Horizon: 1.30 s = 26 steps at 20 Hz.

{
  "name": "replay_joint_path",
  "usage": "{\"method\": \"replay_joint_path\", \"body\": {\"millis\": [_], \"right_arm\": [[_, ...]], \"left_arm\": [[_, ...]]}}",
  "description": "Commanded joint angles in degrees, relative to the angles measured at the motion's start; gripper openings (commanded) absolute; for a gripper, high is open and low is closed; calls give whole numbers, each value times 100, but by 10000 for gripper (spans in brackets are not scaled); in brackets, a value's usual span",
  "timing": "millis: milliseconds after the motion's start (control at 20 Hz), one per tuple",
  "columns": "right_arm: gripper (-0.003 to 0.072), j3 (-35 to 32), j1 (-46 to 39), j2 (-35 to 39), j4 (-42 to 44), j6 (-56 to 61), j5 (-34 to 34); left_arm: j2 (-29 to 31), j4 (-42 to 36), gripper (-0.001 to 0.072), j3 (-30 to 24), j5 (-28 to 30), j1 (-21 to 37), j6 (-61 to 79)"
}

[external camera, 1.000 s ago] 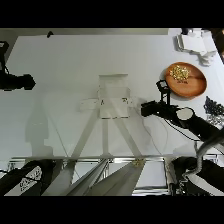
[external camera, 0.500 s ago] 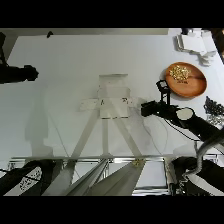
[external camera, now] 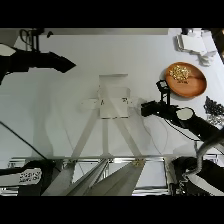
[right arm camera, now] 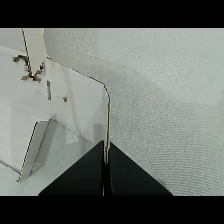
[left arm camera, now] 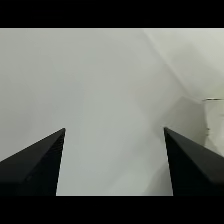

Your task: Fold the box and place the chain.

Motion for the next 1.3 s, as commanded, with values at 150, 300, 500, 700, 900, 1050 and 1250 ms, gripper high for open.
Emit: {"method": "replay_joint_path", "body": {"millis": [150, 300, 500, 700, 900, 1050, 1250], "right_arm": [[9, -4, 7, 4, 2, 2, 2], [9, -4, 7, 4, 2, 2, 2], [9, -4, 7, 4, 2, 2, 2], [9, -4, 7, 4, 2, 2, 2], [9, -4, 7, 4, 2, 2, 2], [9, -4, 7, 4, 2, 0, 2], [9, -4, 7, 4, 2, 2, 2]], "left_arm": [[-1692, -350, 708, 1161, -1427, -894, 1097], [-1980, -352, 708, 1187, -1613, -1071, 1110], [-2090, -426, 707, 1187, -1620, -1213, 1110], [-2277, -402, 706, 1187, -1615, -1460, 1110], [-2557, -398, 469, 1187, -1768, -1617, 1110], [-2592, -396, 10, 1187, -1823, -1622, 1141], [-2586, -396, 11, 1187, -1858, -1622, 1137]]}}
